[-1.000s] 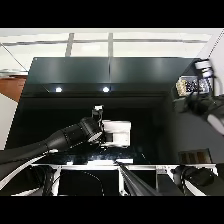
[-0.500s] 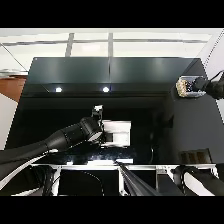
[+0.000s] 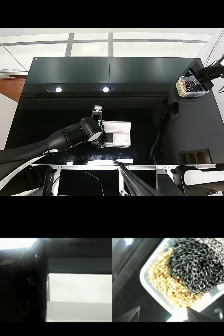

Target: Fold the box and place the chain.

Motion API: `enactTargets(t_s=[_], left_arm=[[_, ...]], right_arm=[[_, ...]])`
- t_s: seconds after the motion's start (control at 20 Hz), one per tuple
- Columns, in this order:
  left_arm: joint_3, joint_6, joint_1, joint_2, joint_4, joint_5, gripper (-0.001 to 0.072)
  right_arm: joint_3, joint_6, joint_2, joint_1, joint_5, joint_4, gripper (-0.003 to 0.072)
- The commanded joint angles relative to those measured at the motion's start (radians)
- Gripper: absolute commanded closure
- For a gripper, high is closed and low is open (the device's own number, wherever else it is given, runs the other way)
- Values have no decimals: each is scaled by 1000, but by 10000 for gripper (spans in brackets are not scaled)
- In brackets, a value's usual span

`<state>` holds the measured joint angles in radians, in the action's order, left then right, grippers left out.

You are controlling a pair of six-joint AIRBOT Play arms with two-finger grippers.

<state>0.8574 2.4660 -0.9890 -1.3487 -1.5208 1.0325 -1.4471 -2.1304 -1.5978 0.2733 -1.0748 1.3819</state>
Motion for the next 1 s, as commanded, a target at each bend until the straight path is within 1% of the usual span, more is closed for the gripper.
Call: enactTargets(t_s=[0.0,0.45,0.8,0.85,0.9,0.95], left_arm=[[0,0,1,0,4,1,679],[0,0,1,0,8,2,678],[0,3,1,0,15,2,679],[0,3,1,0,15,2,679],[0,4,1,0,15,1,679],[0,7,1,0,15,1,679]], right_arm=[[-56,-92,-76,26,-34,-32,43],[-56,-74,-143,26,-2,-51,43],[-56,-69,-181,25,23,-115,44],[-56,-68,-183,25,27,-115,132],[-56,-64,-185,25,29,-115,163],[-56,-55,-186,25,33,-117,245]])
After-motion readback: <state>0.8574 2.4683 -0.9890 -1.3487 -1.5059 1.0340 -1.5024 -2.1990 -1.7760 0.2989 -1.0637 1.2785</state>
